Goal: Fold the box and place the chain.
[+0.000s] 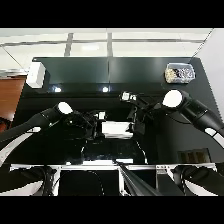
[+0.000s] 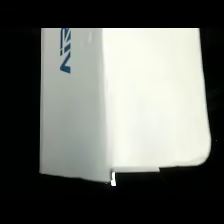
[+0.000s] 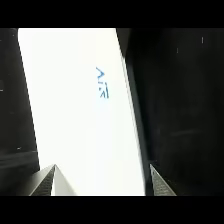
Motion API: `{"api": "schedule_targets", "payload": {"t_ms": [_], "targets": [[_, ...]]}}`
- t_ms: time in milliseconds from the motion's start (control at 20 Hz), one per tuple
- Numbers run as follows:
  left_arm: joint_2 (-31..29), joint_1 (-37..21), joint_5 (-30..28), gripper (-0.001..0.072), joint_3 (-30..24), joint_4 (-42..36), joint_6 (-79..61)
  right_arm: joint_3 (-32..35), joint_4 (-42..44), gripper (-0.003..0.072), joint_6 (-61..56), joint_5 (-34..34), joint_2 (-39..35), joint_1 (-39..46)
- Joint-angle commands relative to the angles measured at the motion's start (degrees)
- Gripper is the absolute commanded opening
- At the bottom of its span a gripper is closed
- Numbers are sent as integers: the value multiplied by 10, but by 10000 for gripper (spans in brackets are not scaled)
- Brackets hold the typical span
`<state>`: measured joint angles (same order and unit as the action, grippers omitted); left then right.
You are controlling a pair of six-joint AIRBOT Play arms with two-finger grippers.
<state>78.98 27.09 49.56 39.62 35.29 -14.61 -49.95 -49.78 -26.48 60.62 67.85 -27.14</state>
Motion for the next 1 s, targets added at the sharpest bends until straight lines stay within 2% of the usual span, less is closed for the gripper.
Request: {"api": "schedule_targets", "payload": {"t_ms": [0,250,300,350,400,950], "targets": [[0,0,0,406,0,0,0,14,-2,717,49,-50,5,-16],[0,0,0,407,0,0,0,30,-2,716,49,-52,5,-16],[0,0,0,407,0,0,0,30,-2,692,49,-52,5,-16],[0,0,0,406,0,0,0,30,-2,483,49,-51,5,-16],[0,0,0,407,0,0,0,30,-2,409,49,-48,5,-16],[0,0,0,407,0,0,0,30,-2,409,49,-28,5,-16]]}}
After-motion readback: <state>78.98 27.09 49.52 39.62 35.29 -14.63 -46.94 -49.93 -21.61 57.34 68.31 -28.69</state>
